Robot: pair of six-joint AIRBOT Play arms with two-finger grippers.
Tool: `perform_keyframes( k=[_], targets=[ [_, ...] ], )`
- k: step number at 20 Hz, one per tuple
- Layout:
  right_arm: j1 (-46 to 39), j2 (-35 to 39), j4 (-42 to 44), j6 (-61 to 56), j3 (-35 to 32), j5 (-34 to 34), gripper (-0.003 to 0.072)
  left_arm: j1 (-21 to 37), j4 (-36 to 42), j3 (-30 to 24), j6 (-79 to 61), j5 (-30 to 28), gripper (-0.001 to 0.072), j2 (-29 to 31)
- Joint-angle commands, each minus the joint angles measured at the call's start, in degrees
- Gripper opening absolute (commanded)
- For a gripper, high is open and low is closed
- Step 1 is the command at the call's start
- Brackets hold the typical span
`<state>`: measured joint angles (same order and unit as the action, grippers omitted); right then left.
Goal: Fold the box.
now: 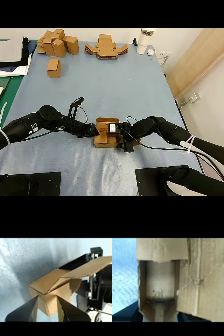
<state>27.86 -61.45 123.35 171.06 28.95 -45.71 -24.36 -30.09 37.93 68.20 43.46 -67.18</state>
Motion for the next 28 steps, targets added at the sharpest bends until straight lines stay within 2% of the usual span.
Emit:
perform_keyframes(
  k=[1, 5, 10, 15, 20, 24, 28],
  targets=[
    [0.00, -0.02, 0.00, -0.02, 0.02, 0.00, 0.0544, -1.40, -3.48, 1.14, 3.54, 1.33, 0.0378, 0.02],
    [0.00, -0.02, 0.00, -0.02, 0.02, 0.00, 0.0544, -7.45, -20.28, 5.70, 19.76, 1.18, 0.0378, 0.02],
    [0.00, -0.02, -0.02, -0.02, 0.02, 0.00, 0.0544, -13.77, -34.56, 8.87, 36.41, 1.77, 0.0378, 0.00],
    [0.00, -0.02, -0.02, -0.02, 0.02, 0.00, 0.0544, -18.51, -43.54, 10.49, 48.81, 2.21, 0.0377, -1.05],
    [0.00, -0.02, -0.02, -0.02, 0.02, 0.00, 0.0544, -23.54, -46.90, 15.67, 53.90, 3.74, 0.0377, -5.99],
    [0.00, -0.02, -0.02, -0.02, 0.02, 0.00, 0.0544, -26.23, -54.29, 21.03, 59.25, 11.63, 0.0378, -10.40],
    [0.00, -0.02, -0.02, -0.02, 0.02, 0.00, 0.0544, -27.52, -57.22, 25.07, 61.96, 14.73, 0.0377, -13.29]
  ],
)
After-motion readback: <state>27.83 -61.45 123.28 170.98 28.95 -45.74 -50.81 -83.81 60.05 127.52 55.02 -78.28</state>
